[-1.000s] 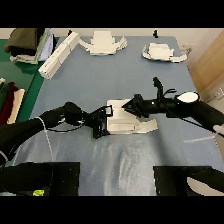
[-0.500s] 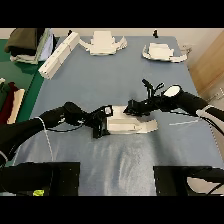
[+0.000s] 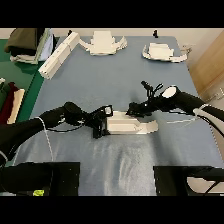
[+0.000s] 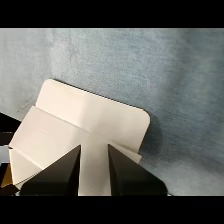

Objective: Fold the box.

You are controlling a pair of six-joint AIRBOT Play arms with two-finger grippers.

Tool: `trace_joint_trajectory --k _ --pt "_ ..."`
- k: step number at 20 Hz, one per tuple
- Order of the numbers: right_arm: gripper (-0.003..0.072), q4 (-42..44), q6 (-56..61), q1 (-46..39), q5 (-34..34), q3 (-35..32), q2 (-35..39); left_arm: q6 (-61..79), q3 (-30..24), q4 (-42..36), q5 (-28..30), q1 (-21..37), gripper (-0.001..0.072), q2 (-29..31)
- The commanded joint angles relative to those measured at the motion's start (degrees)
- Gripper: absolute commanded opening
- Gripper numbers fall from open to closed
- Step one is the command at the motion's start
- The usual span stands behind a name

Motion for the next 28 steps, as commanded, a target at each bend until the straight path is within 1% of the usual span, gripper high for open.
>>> trace_joint_trajectory --k 1,5,7,8,9,11,12,14,15,16,17,19,20,22,23,25,26,28 --pt "0.0265 0.2 -0.1 0.0 0.1 1.0 1.0 0.0 0.0 0.0 0.0 0.0 0.0482 0.0" --pt "0.0265 -1.1 -0.1 0.0 1.2 4.9 6.8 0.0 0.0 0.0 0.0 0.0 0.0482 0.0" --pt "0.0265 -4.4 0.0 0.0 2.7 5.2 11.2 0.0 0.0 0.0 0.0 0.0 0.0482 0.0" --pt "0.0265 -7.8 0.0 0.0 4.7 5.1 13.3 0.0 0.0 0.0 0.0 0.0 0.0482 0.0" --pt "0.0265 -11.7 0.0 0.1 7.6 5.1 15.1 0.0 0.0 0.0 0.0 0.0 0.0483 0.0" --pt "0.0266 -18.6 -1.5 0.1 15.4 4.6 18.5 0.0 0.0 0.0 0.0 0.0 0.0482 0.0" --pt "0.0265 -20.5 -5.1 0.1 20.0 3.7 20.4 0.0 0.0 0.0 0.0 0.0 0.0482 0.0" --pt "0.0266 -21.0 -13.1 0.1 27.9 0.8 24.0 0.0 0.0 0.0 0.1 0.0 0.0482 0.0" --pt "0.0274 -21.0 -14.5 0.1 30.1 -1.2 25.8 0.0 0.0 0.0 0.0 0.0 0.0482 0.0" --pt "0.0365 -21.2 -15.2 0.1 30.8 -3.1 27.3 0.0 0.0 0.0 0.0 0.0 0.0482 0.0" --pt "0.0471 -22.4 -16.8 0.1 30.3 -5.2 28.5 0.0 0.0 0.0 0.0 0.0 0.0482 0.0" --pt "0.0589 -27.1 -21.0 0.1 27.3 -7.9 29.2 0.0 0.0 0.0 0.0 0.0 0.0482 0.0" --pt "0.0602 -29.6 -23.5 0.5 24.9 -8.7 29.1 0.0 0.0 0.0 0.0 0.0 0.0482 0.0" --pt "0.0602 -34.9 -28.9 2.3 16.3 -10.4 28.8 0.0 0.0 0.0 0.0 0.0 0.0483 0.0" --pt "0.0602 -36.2 -32.7 3.0 10.9 -11.0 28.4 0.0 0.0 0.0 0.0 0.0 0.0482 0.0" --pt "0.0602 -35.7 -38.7 3.7 3.6 -11.3 27.2 0.0 0.0 0.0 0.0 0.0 0.0482 0.0" --pt "0.0602 -35.1 -42.0 3.8 1.9 -11.3 26.5 0.0 0.0 0.0 0.0 0.0 0.0482 0.0" --pt "0.0602 -32.4 -47.3 3.8 1.2 -11.4 24.9 0.0 0.0 0.0 0.1 0.0 0.0482 0.0"
